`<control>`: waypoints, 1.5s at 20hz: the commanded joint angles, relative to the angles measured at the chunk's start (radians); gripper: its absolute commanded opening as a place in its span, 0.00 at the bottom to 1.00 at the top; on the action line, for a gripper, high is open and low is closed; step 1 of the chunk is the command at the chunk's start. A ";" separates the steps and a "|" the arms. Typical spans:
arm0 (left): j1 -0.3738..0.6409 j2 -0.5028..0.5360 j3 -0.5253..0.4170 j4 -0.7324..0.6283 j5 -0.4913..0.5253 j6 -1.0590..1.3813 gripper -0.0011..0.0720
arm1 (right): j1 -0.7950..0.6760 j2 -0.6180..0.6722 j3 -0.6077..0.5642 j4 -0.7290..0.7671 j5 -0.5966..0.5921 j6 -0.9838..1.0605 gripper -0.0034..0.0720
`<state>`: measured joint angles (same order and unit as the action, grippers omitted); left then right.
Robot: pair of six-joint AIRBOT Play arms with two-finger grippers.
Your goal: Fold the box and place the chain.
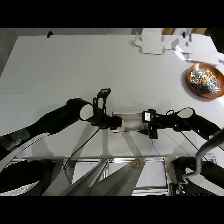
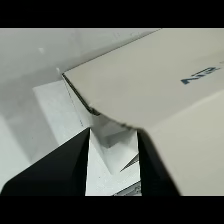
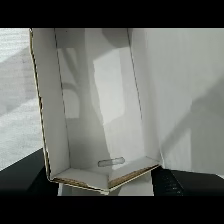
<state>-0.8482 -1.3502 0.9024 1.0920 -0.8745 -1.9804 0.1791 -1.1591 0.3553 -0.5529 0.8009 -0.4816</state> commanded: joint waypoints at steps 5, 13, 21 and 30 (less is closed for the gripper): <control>-0.064 -0.086 0.139 0.223 -0.162 -0.336 0.47 | 0.000 0.000 0.000 0.000 0.000 0.002 0.40; -0.089 -0.174 0.233 0.296 -0.225 -0.455 0.39 | 0.000 0.000 0.000 0.001 0.000 0.002 0.40; -0.131 -0.249 0.267 0.346 -0.245 -0.526 0.38 | 0.000 0.000 0.000 0.000 0.000 0.002 0.40; -0.133 -0.276 0.269 0.349 -0.267 -0.559 0.02 | 0.000 0.000 0.000 0.000 0.000 0.002 0.40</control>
